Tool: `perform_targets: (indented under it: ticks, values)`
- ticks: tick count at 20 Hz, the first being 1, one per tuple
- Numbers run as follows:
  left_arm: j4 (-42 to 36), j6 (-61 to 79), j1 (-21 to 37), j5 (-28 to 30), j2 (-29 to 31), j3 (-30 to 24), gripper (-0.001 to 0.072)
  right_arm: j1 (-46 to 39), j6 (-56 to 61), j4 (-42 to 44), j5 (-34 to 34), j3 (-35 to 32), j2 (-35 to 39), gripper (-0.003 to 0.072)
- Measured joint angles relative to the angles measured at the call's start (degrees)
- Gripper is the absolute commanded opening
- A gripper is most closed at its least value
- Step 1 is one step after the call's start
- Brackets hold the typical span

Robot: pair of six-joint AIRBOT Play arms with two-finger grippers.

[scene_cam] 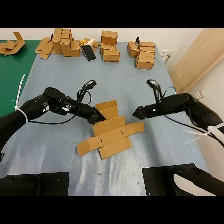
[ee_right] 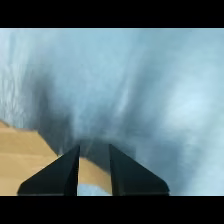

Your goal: Fold the box.

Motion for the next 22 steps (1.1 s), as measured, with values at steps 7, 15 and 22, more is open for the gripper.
perform_targets:
  ticks: [7, 15, 22]
  values:
    - [1.0, 13.7, -7.7, 12.6, 5.3, -6.2, 0.0014, -1.6, 4.6, 3.5, -2.1, 6.2, 0.0, 0.0003]
    - [2.7, 22.1, -13.4, 18.3, 6.4, -7.5, 0.0014, -1.3, 5.2, 5.1, -2.2, 6.8, -0.1, 0.0003]
    - [2.3, 28.0, -14.8, 24.7, 8.7, -7.9, 0.0014, -1.3, 5.1, 5.2, -0.4, 6.6, -0.6, 0.0003]
